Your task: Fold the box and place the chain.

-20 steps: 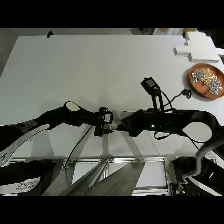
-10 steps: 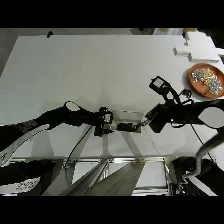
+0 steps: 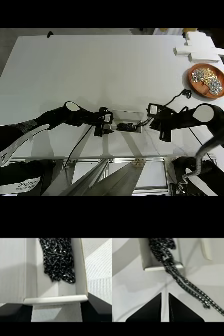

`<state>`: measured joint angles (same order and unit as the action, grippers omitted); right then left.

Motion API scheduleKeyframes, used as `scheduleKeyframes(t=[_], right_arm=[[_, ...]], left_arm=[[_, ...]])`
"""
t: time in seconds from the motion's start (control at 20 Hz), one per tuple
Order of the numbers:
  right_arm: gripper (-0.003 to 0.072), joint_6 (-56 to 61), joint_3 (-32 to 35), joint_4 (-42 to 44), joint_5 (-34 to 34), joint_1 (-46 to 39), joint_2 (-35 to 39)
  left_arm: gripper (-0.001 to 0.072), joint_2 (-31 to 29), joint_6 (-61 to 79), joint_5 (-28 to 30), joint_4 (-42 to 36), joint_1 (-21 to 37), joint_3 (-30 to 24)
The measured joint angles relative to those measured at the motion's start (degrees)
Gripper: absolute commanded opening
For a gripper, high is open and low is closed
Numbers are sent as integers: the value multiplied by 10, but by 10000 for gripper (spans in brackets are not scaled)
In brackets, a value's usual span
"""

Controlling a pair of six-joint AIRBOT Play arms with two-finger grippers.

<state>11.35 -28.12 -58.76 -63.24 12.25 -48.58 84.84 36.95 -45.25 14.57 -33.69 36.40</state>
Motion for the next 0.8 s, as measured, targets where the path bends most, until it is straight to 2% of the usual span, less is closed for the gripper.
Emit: scheduleKeyframes(t=[0.45, 0.8], right_arm=[[131, -143, 36, 69, 71, -4, -70], [130, -183, 38, 91, 106, 8, -113]], left_arm=[[134, 0, 0, 0, 0, 0, 0], [134, 0, 0, 0, 0, 0, 0]])
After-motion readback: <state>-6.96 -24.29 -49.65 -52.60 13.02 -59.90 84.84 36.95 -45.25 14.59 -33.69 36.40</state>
